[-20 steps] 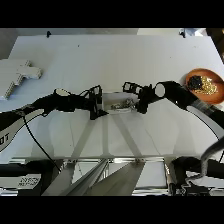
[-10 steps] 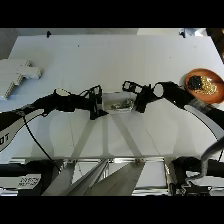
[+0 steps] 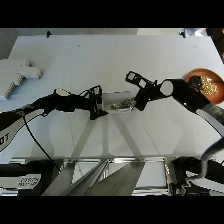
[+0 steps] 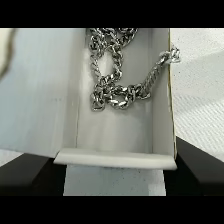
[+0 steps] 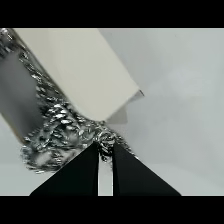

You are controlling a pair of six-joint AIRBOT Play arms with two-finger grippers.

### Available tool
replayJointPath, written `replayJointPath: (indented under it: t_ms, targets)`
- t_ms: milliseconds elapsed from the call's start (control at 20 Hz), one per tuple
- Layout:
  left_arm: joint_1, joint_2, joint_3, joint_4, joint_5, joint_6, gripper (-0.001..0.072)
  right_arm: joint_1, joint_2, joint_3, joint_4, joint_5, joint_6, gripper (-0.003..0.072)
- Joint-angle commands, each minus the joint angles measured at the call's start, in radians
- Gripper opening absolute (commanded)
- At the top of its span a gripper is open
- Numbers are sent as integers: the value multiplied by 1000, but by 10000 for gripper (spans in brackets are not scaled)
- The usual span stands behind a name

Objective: Fold the box and place the chain.

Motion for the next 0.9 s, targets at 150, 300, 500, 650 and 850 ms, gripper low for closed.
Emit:
replayJointPath:
  t_ms: [150, 300, 500, 650, 850]
  targets:
    - [1, 0, 0, 0, 0, 0, 374, 1, 43, 1, 208, 104, 13, 12]
    - [1, 0, 0, 0, 0, 0, 374, 40, 43, 1, 258, 95, -24, 12]
    - [1, 0, 0, 0, 0, 0, 374, 107, 42, 1, 304, -23, -55, 9]
    - [1, 0, 0, 0, 0, 0, 374, 141, 41, 1, 344, -136, -55, 8]
    - [1, 0, 0, 0, 0, 0, 374, 155, 41, 2, 464, -192, -142, 7]
